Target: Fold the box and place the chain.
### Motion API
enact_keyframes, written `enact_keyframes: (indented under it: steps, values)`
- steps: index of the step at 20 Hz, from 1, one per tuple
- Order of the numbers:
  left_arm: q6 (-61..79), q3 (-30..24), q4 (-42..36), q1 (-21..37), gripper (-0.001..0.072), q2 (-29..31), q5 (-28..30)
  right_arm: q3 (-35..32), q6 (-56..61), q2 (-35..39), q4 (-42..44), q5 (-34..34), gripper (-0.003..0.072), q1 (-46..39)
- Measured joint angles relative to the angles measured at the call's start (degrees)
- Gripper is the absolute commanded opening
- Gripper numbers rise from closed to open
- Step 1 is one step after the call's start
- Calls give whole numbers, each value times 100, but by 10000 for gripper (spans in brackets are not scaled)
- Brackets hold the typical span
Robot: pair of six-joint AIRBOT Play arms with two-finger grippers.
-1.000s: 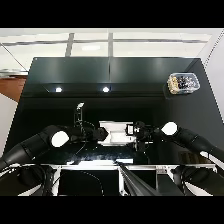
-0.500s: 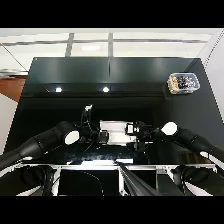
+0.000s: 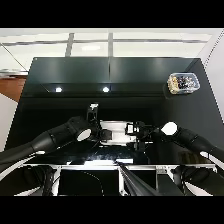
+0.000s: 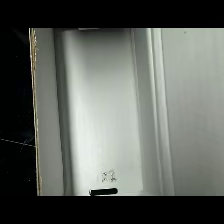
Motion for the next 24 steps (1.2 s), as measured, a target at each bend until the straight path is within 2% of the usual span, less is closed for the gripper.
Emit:
enact_keyframes:
  steps: [2,3,4,7,8,10,11,24]
  values:
    - [-142,179,120,-90,392,-166,-66,0,0,0,0,0,486,0]
    - [-205,258,173,-120,339,-240,-146,0,0,0,0,0,486,0]
    - [-271,334,221,-142,328,-306,-188,0,0,0,0,0,486,0]
    - [-518,474,365,-179,327,-413,-293,0,0,0,0,0,486,0]
    - [-575,494,393,-186,276,-428,-328,0,0,0,0,0,486,0]
    - [-658,525,442,-192,263,-455,-459,0,0,0,0,0,486,0]
    - [-697,531,466,-197,225,-461,-490,0,0,0,0,-2,486,0]
    - [-890,634,588,-234,218,-608,-758,0,0,0,0,-2,486,0]
